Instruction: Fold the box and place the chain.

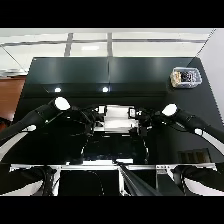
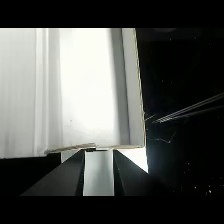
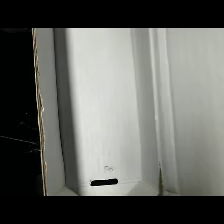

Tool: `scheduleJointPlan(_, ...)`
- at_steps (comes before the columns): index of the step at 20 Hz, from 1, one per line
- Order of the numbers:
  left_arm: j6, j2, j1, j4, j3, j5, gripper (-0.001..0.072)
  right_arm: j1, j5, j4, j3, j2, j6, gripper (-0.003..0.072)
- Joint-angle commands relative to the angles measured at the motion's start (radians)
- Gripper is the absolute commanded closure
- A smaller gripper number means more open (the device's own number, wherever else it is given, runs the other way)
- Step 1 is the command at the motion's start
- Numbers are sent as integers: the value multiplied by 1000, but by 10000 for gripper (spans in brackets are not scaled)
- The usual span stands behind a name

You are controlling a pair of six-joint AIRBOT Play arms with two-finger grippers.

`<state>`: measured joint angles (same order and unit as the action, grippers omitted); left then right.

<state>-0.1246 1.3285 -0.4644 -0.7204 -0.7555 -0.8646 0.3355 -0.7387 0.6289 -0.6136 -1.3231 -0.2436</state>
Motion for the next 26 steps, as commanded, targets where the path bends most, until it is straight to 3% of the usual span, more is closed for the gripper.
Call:
scheduleJointPlan(1, 2, 14, -14, 53, 0, 22, 490, 1, -1, 0, 0, -1, 0, 620)
scheduleJointPlan(4, 1, 60, -31, 188, -1, 51, 489, 1, 0, 0, 0, -1, 0, 619)
scheduleJointPlan(8, 1, 68, -27, 202, -1, 76, 498, 1, -1, 0, 0, -1, 0, 619)
scheduleJointPlan(9, 1, 68, -27, 198, -1, 75, 594, 1, 0, 0, 0, -1, 0, 620)
scheduleJointPlan(10, 1, 68, -28, 190, -1, 75, 647, 1, -1, 0, 0, -1, 0, 620)
scheduleJointPlan(11, 1, 68, -31, 177, -1, 73, 640, 1, -1, 0, 0, -1, 0, 620)
scheduleJointPlan(12, 1, 68, -33, 176, -1, 72, 549, 1, 0, 0, 0, -1, 0, 620)
scheduleJointPlan(13, 3, 68, -35, 178, -1, 76, 368, 1, -1, 0, 0, -1, 0, 620)
scheduleJointPlan(14, 5, 68, -36, 177, -1, 74, 408, 1, 0, 0, 0, -1, 0, 619)
scheduleJointPlan(15, 5, 68, -36, 164, -3, 68, 566, 1, 0, 0, 0, -1, 0, 620)
scheduleJointPlan(16, 19, 68, -37, 155, -3, 68, 428, 1, 0, 0, 0, -1, 0, 619)
scheduleJointPlan(17, 57, 68, -36, 155, -4, 69, 353, 1, -1, 0, 0, -1, 0, 620)
scheduleJointPlan(18, 79, 67, -33, 143, -7, 61, 494, 1, 0, 0, 0, -1, 0, 619)
scheduleJointPlan(19, 83, 64, -29, 112, -14, 39, 566, 1, 0, 0, 0, -1, 0, 619)
scheduleJointPlan(20, 118, 56, -24, 58, -26, 7, 682, 1, -1, 0, 0, -1, 0, 619)
scheduleJointPlan(24, 705, -57, 41, -266, -83, -52, 682, 1, -1, 0, 0, -1, 0, 620)
scheduleJointPlan(26, 865, -124, 113, -393, -83, -101, 682, 1, -1, 0, 0, -1, 0, 620)
